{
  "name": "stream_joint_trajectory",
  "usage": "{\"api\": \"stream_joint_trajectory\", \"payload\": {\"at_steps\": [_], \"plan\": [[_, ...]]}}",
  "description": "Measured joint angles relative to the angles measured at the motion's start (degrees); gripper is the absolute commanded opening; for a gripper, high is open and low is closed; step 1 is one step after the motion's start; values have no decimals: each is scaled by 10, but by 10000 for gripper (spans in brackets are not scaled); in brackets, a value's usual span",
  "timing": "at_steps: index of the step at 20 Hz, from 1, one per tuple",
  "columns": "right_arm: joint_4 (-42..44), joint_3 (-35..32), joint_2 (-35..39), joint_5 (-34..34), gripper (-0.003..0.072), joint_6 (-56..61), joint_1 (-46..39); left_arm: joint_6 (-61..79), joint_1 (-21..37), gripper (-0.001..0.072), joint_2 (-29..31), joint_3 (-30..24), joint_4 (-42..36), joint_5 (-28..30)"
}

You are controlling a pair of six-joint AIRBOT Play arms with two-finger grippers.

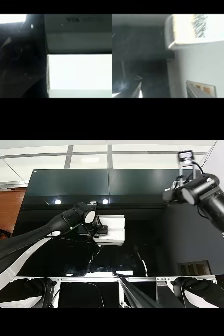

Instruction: Fold the box and place the chain.

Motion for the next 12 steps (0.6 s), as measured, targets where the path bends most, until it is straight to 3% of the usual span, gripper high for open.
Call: {"api": "stream_joint_trajectory", "payload": {"at_steps": [5,12], "plan": [[153,50,-108,-78,630,1,-176,-6,0,26,0,0,10,-6],[331,279,-311,3,592,6,-298,-7,0,26,0,0,14,-16]]}}
